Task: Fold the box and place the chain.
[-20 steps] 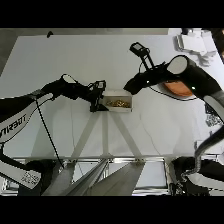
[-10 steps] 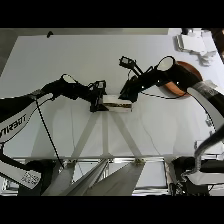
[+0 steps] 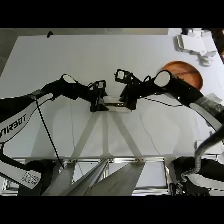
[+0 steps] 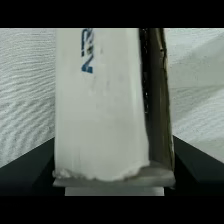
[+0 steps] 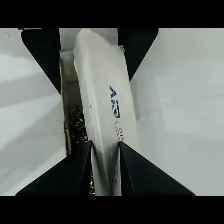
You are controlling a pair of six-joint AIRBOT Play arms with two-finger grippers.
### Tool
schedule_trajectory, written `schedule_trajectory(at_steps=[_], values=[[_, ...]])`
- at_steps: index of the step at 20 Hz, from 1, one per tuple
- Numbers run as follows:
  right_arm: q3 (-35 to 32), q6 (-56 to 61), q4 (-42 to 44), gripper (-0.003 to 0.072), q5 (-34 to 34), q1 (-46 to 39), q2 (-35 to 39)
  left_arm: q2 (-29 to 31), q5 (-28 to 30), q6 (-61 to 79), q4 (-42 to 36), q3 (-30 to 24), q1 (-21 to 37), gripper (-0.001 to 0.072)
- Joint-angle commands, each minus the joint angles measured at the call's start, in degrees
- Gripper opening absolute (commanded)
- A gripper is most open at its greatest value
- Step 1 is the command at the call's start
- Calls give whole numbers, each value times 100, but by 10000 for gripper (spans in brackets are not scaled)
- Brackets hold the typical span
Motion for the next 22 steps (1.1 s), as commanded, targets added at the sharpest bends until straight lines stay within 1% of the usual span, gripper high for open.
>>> schedule_trajectory(at_steps=[1,3,4,5,8,9,12,16,17,18,19,20,21,22], values=[[-372,-39,-146,166,-527,181,197,0,-4,11,4,7,0,159],[-483,-35,-140,180,-527,273,197,0,-4,11,4,7,0,159],[-518,-22,-140,205,-494,319,197,2,-4,11,4,7,0,159],[-542,-20,-138,245,-494,361,197,0,-4,11,4,7,0,159],[-562,-20,-129,401,-509,389,197,0,-7,11,4,7,0,159],[-562,-20,-118,418,-507,389,197,0,-4,11,4,7,0,159],[-562,-17,-68,418,-509,387,260,0,-4,11,4,7,0,159],[-562,201,166,415,-468,376,721,2,-4,11,4,7,0,159],[-562,203,348,401,-446,326,824,2,-7,11,4,7,0,159],[-562,258,695,360,-446,227,868,2,-4,11,4,7,0,159],[-562,468,1276,233,-446,66,863,2,-4,11,4,7,0,159],[-564,726,1856,66,-446,-107,826,2,-4,11,4,7,0,159],[-564,1078,2367,11,-444,-289,765,2,-4,11,4,7,0,159],[-564,1484,2671,11,-431,-431,691,0,-4,11,4,7,0,159]])
